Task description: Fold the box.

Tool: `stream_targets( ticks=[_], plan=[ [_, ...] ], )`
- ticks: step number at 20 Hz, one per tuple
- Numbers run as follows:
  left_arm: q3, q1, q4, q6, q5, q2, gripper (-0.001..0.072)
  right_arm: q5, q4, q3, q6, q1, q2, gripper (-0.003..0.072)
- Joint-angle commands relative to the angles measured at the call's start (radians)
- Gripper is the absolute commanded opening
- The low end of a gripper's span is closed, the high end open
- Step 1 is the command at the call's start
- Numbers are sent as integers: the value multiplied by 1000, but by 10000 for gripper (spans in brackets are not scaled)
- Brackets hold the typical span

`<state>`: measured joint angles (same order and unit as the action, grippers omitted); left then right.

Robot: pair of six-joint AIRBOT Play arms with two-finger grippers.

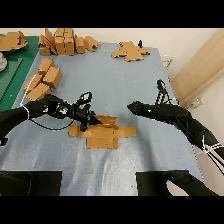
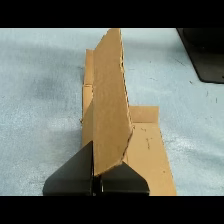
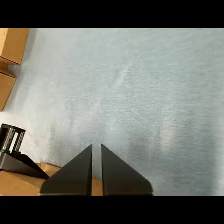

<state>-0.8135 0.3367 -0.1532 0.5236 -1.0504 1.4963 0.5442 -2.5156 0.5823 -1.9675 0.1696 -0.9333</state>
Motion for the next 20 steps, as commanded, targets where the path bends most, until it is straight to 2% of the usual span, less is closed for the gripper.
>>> stream_targets(
  ticks=[1, 4, 6, 8, 10, 12, 15, 17, 20],
  plan=[
    [0, 0, -4, -2, -4, 0, 10, 17, 9, 0, 0, 1, 0, 2],
    [0, 0, -4, -2, -5, 0, 11, 47, 37, 0, 0, 1, 8, 1],
    [0, 0, -3, -1, -5, 0, 11, 121, 80, 0, 0, 11, 32, 1],
    [0, 0, -3, 0, -5, 0, 11, 173, 180, 0, 2, 83, 64, 0],
    [0, 0, -3, 0, -5, 0, 11, 188, 364, 0, 101, 206, 101, 0],
    [0, 0, -3, 0, -5, 0, 11, 203, 646, 0, 290, 356, 144, 0],
    [0, 0, -3, 0, -5, 0, 11, 303, 985, -4, 490, 566, 211, 0],
    [0, 0, -3, 0, -5, 0, 11, 386, 1064, -32, 500, 739, 266, 0],
    [0, 0, -3, 0, -5, 0, 11, 331, 1151, -128, 501, 970, 330, 4]
  ],
)
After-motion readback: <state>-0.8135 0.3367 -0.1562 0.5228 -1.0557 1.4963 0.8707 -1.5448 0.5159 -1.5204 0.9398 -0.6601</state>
